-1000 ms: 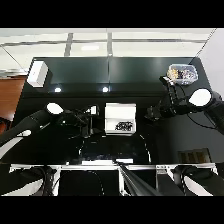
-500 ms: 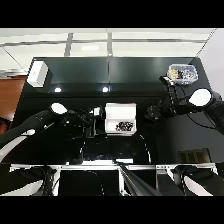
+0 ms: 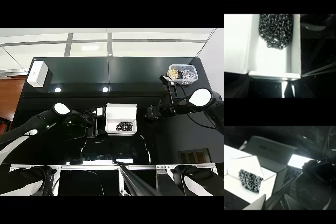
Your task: Fold the box and place the chain.
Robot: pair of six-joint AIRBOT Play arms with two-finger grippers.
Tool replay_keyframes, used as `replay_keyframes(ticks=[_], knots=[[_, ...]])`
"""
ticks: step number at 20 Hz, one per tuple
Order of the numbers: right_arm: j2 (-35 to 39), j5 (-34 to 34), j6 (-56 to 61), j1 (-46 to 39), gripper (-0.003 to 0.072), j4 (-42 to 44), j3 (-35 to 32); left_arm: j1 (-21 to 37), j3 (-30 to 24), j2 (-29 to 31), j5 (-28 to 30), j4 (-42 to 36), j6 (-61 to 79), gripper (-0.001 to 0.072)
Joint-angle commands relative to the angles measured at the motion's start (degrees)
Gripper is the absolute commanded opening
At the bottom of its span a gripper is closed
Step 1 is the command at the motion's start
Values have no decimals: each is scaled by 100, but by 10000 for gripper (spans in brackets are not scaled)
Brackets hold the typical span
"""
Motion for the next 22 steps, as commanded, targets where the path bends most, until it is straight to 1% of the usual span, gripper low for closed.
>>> replay_keyframes(ticks=[1, 3, 4, 5, 6, 7, 8, 9, 10, 11, 12, 14, 16, 17, 18, 19, 20, 21, 22], knots=[[2, -31, 2, 0, 295, 0, 2, -166, 92, -72, 81, 111, -39, 715], [2, -33, 0, 0, 295, 0, 2, -229, 107, -81, 85, 127, -31, 713], [2, -44, 0, 0, 295, -2, 2, -238, 107, -83, 83, 151, -26, 691], [2, -76, 0, 0, 295, -2, 2, -240, 107, -83, 85, 153, -28, 614], [2, -151, -2, 0, 295, -4, 2, -240, 107, -83, 85, 153, -26, 476], [2, -297, -2, 2, 296, -4, 2, -240, 107, -83, 85, 162, -26, 400], [0, -581, 7, 2, 358, 2, 2, -240, 107, -83, 85, 162, -26, 401], [-9, -949, 24, 2, 660, 44, 4, -240, 107, -83, 83, 166, -28, 401], [-48, -1375, 26, -4, 715, 111, 4, -240, 107, -83, 83, 168, -28, 401], [-149, -1906, 33, -13, 710, 225, 15, -240, 107, -83, 85, 168, -28, 401], [-326, -2214, 33, -15, 710, 376, 94, -240, 107, -83, 85, 168, -28, 401], [-859, -2312, -87, 24, 710, 885, 363, -240, 107, -83, 85, 168, -28, 401], [-1322, -2201, -780, 232, 710, 1478, 466, -240, 107, -83, 85, 168, -28, 401], [-1434, -1989, -1370, 363, 709, 1665, 466, -240, 107, -83, 83, 168, -28, 401], [-1440, -1707, -2028, 468, 709, 1655, 468, -240, 107, -83, 83, 168, -28, 401], [-1397, -1266, -2859, 514, 709, 1626, 514, -240, 107, -83, 83, 168, -28, 401], [-1316, -686, -3718, 511, 710, 1606, 603, -240, 107, -83, 83, 168, -28, 401], [-1204, -173, -4284, 483, 709, 1530, 717, -240, 107, -83, 83, 168, -28, 401], [-1073, 136, -4610, 468, 709, 1366, 813, -240, 107, -83, 83, 168, -28, 401]])
